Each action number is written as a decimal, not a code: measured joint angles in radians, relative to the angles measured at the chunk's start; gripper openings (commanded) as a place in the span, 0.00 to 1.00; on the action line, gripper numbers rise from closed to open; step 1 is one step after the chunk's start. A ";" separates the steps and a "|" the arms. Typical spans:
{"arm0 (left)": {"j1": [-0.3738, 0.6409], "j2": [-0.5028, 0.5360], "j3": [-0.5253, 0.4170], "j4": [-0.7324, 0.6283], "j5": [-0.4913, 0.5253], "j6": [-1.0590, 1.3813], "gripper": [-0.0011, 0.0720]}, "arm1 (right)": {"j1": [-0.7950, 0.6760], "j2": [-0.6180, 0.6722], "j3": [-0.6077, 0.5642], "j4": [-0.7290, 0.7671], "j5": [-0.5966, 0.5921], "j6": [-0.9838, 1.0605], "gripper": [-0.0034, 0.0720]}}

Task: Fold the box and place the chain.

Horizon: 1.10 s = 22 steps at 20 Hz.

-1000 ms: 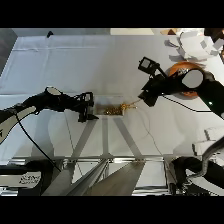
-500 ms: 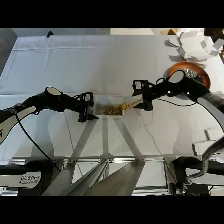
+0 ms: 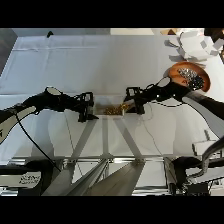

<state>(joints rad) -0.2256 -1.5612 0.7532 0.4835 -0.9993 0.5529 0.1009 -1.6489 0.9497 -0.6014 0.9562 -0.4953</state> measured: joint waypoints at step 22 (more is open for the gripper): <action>-0.001 0.000 0.000 0.000 0.000 0.000 0.47 | 0.023 0.236 -0.002 -0.247 -0.033 0.307 0.05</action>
<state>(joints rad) -0.2264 -1.5612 0.7536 0.4831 -0.9989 0.5526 0.1234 -1.4128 0.9482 -0.8482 0.9234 -0.1883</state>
